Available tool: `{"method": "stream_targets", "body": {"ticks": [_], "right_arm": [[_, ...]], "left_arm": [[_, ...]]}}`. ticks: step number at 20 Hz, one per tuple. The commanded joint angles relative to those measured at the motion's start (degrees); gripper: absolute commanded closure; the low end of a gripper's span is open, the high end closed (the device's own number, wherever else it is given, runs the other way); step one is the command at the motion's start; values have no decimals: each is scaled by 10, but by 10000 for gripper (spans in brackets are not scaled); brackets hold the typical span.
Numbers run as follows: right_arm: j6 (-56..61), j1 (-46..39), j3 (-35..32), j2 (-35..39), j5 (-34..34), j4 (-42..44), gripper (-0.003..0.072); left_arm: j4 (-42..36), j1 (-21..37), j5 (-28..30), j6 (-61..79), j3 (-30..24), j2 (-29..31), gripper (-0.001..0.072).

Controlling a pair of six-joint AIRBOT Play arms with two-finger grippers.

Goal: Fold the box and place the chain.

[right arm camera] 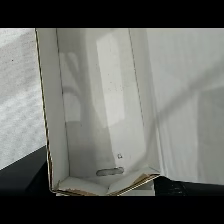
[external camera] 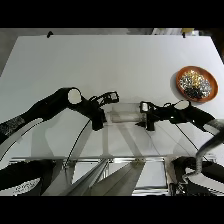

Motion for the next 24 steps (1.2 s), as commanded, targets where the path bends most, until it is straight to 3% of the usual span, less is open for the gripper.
{"method": "stream_targets", "body": {"ticks": [1, 7, 10, 13, 19, 24], "right_arm": [[0, 0, 0, 0, 0, 0, 286], [0, 0, 0, 0, 0, 0, 286], [0, 0, 0, 0, 0, 0, 286], [0, 0, 0, 0, 2, -1, 286], [0, 0, 0, 0, 2, -1, 286], [0, 0, 0, 0, 2, -1, 286]], "left_arm": [[52, 7, -20, 2, -2, -1, 699], [101, 21, -18, 17, -2, -1, 617], [107, 20, -6, 18, -2, -1, 617], [86, 19, 16, 57, -2, -1, 616], [48, 19, 34, 164, -2, -1, 482], [12, 19, 68, 243, -2, -1, 478]]}}
